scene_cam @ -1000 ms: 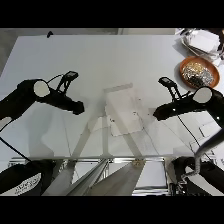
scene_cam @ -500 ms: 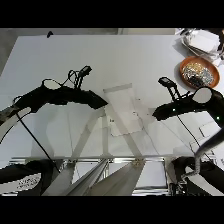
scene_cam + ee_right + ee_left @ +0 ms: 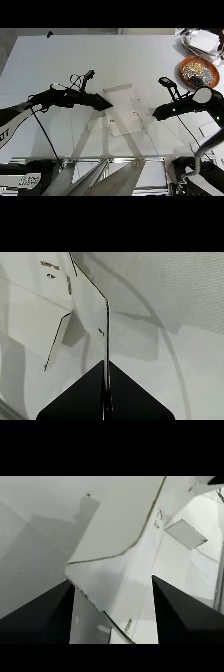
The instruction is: Fold the box and place the chain.
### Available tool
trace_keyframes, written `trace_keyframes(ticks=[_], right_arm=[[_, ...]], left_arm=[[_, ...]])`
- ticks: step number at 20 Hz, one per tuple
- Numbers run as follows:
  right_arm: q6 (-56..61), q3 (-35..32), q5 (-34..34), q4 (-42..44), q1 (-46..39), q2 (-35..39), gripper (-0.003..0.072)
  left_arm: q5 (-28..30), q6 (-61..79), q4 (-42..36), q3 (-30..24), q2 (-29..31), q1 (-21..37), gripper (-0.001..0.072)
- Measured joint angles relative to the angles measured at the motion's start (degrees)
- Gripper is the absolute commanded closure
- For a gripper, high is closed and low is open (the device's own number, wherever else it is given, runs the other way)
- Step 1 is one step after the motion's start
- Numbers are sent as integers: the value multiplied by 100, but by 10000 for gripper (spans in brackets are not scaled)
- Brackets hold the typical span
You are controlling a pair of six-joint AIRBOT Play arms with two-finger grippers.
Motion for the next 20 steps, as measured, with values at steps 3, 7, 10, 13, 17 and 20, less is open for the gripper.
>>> trace_keyframes(ticks=[3, 7, 10, 13, 17, 20], right_arm=[[0, 0, 2, 0, 0, 0, 671], [0, 0, 22, -2, 0, 0, 671], [2, 0, 33, 4, 2, 0, 671], [2, 0, 37, 15, 2, 0, 668], [7, 4, 138, 13, 0, 2, 448], [59, 52, 411, 66, 2, 55, 444]], left_arm=[[-96, 66, 85, 122, -101, -192, 374], [-103, 103, 321, 293, -142, -417, 593], [-116, 76, 570, 343, -151, -472, 704], [-98, 68, 763, 365, -151, -487, 708], [-4, 70, 1185, 367, -35, -492, 708], [4, 149, 1550, 372, 278, -498, 708]])
